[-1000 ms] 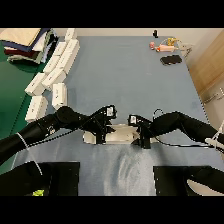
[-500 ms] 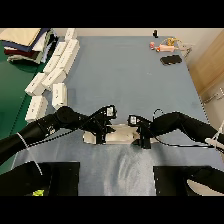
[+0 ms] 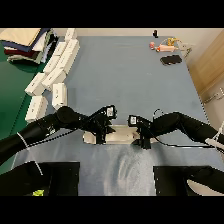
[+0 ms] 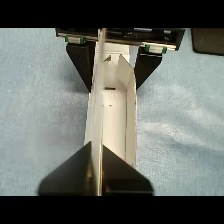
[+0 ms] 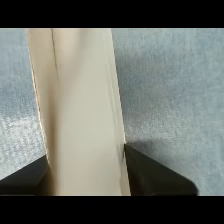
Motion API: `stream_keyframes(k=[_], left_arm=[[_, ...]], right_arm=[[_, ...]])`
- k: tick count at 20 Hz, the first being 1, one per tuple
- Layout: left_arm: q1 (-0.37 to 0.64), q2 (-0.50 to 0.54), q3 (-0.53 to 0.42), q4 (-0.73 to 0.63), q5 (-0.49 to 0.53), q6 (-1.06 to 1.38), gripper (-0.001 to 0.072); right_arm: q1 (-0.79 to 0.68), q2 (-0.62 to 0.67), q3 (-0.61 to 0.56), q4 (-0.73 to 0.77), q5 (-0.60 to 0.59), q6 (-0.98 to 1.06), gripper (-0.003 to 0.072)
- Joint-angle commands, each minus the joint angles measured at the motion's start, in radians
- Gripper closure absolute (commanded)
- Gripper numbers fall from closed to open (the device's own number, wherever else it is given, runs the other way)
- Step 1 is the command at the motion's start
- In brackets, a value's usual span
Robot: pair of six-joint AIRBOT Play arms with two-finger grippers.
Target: Fold the box.
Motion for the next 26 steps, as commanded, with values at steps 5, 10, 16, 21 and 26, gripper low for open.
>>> stream_keyframes(k=[5, 10, 16, 21, 26], left_arm=[[0.002, 0.023, 0.0, 0.023, 0.009, -0.014, 0.0401], [0.002, 0.165, 0.0, 0.375, -0.042, -0.53, 0.0155], [0.002, 0.408, 0.0, 0.572, -0.199, -0.996, 0.0502], [0.0, 0.334, 0.0, 0.305, -0.312, -1.118, 0.0696], [0.002, 0.14, 0.086, 0.07, -0.082, -1.064, 0.0695]], right_arm=[[0.0, 0.0, 0.001, -0.007, 0.005, 0.0, 0.0178], [0.0, 0.0, 0.002, -0.007, 0.005, 0.0, 0.0178], [0.0, 0.0, 0.002, -0.007, 0.005, 0.0, 0.0178], [0.0, 0.0, 0.002, -0.007, -0.001, 0.001, 0.0178], [0.0, 0.0, 0.002, -0.007, -0.006, 0.0, 0.0178]])
